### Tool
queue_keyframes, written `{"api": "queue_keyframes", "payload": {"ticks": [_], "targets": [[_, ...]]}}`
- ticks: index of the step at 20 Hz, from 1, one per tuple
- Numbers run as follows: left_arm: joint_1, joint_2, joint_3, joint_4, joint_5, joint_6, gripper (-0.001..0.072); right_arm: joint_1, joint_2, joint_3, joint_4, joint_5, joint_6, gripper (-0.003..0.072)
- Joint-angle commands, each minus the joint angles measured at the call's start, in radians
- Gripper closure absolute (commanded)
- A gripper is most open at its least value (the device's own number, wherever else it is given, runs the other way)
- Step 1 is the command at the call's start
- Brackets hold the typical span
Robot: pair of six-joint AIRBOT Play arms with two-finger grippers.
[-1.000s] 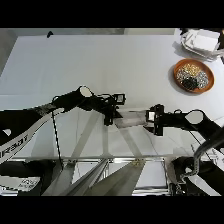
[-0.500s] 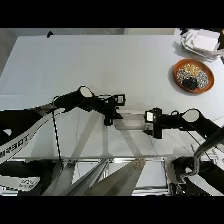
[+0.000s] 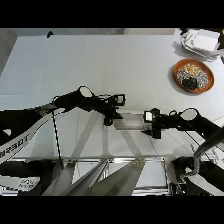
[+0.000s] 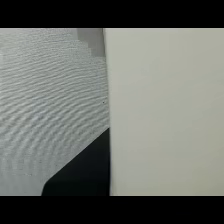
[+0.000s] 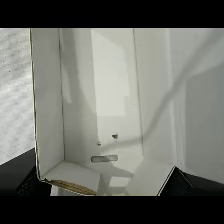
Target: Fold the box and place the chain.
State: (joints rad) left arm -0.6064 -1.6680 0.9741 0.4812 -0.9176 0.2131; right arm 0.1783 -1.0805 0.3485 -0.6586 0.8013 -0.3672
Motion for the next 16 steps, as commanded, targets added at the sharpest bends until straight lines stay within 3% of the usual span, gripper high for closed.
{"api": "queue_keyframes", "payload": {"ticks": [1,5,6,7,11,13,16], "targets": [[0.000,0.001,0.000,-0.001,0.000,0.000,0.0700,0.001,-0.024,0.002,0.016,-0.001,-0.035,0.0098],[0.000,0.001,0.000,-0.001,0.001,0.000,0.0700,0.001,-0.035,0.004,0.016,-0.005,-0.035,0.0196],[0.000,0.001,0.000,-0.001,0.000,0.000,0.0700,0.001,-0.035,0.004,0.015,-0.006,-0.035,0.0267],[0.000,0.001,0.000,-0.001,0.001,0.000,0.0700,0.001,-0.035,0.004,0.013,-0.008,-0.035,0.0286],[0.000,0.001,0.000,-0.001,0.001,0.000,0.0700,0.001,-0.035,0.004,0.006,-0.042,-0.034,0.0301],[0.000,0.001,0.000,-0.001,0.001,0.000,0.0700,0.001,-0.035,0.004,-0.001,-0.043,-0.034,0.0369],[0.000,0.001,0.000,-0.001,0.001,0.000,0.0700,0.001,-0.035,0.004,-0.001,-0.043,-0.034,0.0367]]}}
